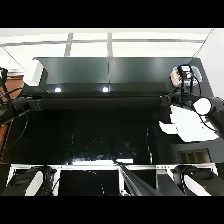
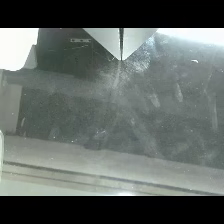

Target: Fold the box and place the chain.

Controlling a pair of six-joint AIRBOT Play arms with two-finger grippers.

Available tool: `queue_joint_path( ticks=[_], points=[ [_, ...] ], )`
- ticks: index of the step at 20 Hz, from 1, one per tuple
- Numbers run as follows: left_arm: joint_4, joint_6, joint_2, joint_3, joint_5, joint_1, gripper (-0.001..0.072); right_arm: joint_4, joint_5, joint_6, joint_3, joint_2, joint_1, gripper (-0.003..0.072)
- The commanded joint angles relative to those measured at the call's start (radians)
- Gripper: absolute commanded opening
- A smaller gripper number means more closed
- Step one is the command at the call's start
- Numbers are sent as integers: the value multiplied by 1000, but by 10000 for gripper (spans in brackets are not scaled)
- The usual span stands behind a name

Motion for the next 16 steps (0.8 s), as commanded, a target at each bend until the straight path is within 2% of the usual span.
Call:
queue_joint_path(
  ticks=[1, 13, 16],
  points=[
    [0, 0, 1, 0, 0, 0, 27, 0, 0, 0, 0, 0, -1, 14],
    [0, 0, 1, 0, 1, 0, 26, 0, 0, 0, 0, 0, -1, 15],
    [-55, -15, 0, 0, 48, 0, 27, 5, 0, 2, 0, 0, 0, 14]
  ],
)
